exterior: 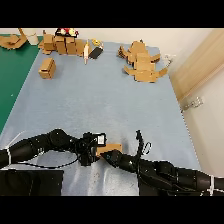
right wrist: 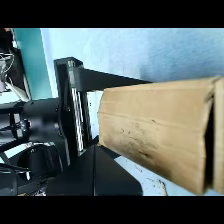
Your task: Fold the box.
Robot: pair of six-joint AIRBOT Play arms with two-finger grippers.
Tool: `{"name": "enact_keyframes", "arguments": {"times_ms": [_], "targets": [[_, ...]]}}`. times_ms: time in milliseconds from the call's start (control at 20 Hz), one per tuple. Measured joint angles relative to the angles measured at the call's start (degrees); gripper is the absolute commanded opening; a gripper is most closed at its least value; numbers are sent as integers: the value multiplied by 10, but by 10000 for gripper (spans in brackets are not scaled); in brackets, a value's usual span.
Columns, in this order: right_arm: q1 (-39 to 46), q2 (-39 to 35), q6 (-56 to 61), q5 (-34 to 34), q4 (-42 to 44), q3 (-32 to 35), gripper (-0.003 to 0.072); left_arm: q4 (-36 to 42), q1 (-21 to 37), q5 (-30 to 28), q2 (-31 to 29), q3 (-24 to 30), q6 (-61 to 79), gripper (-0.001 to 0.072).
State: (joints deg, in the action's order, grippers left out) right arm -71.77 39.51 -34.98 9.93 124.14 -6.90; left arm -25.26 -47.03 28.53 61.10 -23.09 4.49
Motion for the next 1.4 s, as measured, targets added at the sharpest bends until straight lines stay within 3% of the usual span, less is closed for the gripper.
{"name": "enact_keyframes", "arguments": {"times_ms": [1000, 1400], "targets": [[0, 43, 0, 10, -1, 12, 2, 0, 0, 0, 0, 0, 0, 293], [0, -15, -7, 23, -9, 9, 1, 0, 0, 0, 0, 0, 0, 293]]}}
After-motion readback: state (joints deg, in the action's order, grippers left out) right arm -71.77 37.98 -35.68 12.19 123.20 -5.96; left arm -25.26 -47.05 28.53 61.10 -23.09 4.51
